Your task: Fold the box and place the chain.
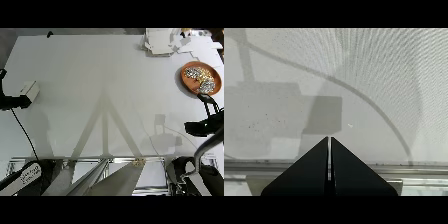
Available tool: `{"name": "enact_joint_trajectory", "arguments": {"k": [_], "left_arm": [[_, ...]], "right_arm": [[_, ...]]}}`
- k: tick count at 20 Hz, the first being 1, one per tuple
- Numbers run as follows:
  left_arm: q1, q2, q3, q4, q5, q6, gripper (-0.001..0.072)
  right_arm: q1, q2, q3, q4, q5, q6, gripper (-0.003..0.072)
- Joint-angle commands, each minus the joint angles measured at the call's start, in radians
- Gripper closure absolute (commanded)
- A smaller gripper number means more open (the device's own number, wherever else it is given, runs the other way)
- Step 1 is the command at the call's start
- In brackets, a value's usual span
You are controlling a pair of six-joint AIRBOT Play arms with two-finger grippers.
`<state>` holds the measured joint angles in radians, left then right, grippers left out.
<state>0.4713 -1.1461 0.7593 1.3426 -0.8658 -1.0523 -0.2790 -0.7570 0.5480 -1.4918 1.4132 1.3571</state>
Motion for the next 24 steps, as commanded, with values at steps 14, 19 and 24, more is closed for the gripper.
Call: {"name": "enact_joint_trajectory", "arguments": {"k": [14, 19, 24], "left_arm": [[0.0, 0.054, -0.004, -0.007, -0.048, 0.012, 0.0009], [-0.009, 0.211, -0.004, -0.043, -0.009, 0.013, 0.0011], [-0.09, 0.285, -0.004, -0.071, -0.005, 0.013, 0.0011]], "right_arm": [[0.0, 0.001, 0.0, 0.0, 0.0, 0.0, 0.0667], [0.0, 0.001, 0.0, 0.0, 0.0, 0.0, 0.0667], [-0.001, 0.001, 0.0, 0.0, 0.0, 0.0, 0.0667]]}}
